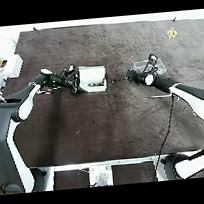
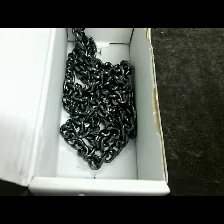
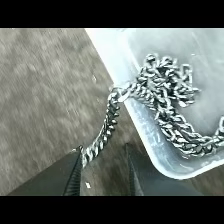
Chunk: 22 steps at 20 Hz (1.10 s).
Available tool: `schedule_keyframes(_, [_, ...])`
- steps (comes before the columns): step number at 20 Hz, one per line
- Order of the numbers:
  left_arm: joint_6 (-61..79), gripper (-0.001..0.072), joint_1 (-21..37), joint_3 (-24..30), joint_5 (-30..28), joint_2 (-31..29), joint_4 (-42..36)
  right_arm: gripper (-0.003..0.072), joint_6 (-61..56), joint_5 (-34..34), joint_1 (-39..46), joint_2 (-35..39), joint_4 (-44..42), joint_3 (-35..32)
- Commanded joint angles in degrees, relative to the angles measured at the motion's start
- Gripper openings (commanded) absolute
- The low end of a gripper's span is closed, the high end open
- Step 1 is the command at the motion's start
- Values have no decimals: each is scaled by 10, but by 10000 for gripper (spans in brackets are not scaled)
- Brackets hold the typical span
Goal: Fold the box and place the chain.
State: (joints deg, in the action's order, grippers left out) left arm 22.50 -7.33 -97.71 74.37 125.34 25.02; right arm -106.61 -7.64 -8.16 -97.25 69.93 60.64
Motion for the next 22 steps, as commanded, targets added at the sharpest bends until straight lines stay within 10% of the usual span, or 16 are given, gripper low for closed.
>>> schedule_keyframes(1, [0,272,0,0,0,0,0,122,-1,18,-1,-19,-14,16])
schedule_keyframes(4, [0,272,0,0,0,0,0,1,-1,22,-5,-12,-11,16])
schedule_keyframes(16, [0,272,0,0,0,0,0,-1,5,57,-161,259,101,16])
schedule_keyframes(22, [0,272,0,0,0,0,0,-1,5,136,-242,276,111,35])
